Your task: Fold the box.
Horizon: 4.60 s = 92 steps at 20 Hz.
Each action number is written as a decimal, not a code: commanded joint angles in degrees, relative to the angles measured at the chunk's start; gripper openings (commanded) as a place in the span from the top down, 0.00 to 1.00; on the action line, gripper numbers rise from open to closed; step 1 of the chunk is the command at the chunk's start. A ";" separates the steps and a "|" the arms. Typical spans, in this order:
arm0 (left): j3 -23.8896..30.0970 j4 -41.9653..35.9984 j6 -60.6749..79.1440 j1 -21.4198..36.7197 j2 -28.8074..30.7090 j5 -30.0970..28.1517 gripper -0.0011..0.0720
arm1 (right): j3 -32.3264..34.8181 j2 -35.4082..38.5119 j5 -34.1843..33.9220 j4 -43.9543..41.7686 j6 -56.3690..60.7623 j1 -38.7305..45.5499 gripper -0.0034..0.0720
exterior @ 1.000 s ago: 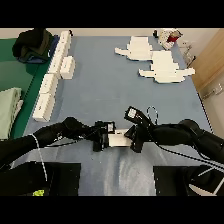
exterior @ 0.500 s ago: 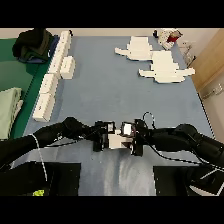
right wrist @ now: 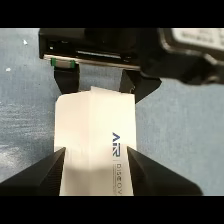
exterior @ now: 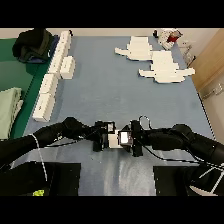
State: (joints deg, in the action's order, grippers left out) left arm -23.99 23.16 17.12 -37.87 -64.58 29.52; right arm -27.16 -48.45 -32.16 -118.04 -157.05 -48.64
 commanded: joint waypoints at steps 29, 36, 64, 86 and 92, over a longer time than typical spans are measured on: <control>-0.07 0.02 0.02 0.02 -0.04 0.00 0.43 | -1.51 0.50 3.41 2.47 -0.92 0.11 0.50; -0.07 0.02 0.02 0.02 -0.04 0.00 0.43 | -1.42 -0.66 1.25 -1.03 -0.92 0.02 0.68; -0.07 0.00 0.02 0.02 -0.04 0.00 0.43 | 11.72 13.53 18.84 -14.29 33.77 1.09 0.94; -0.07 0.00 0.02 0.02 -0.04 0.00 0.43 | 17.44 4.35 24.61 -13.75 39.01 -5.73 0.95; -0.07 0.02 0.02 0.02 -0.04 0.00 0.43 | 17.31 5.44 25.55 -12.59 38.95 -5.68 0.95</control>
State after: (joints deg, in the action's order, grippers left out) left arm -23.99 23.14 17.12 -37.85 -64.62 29.54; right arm -9.72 -43.72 -5.72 -131.59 -118.06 -54.30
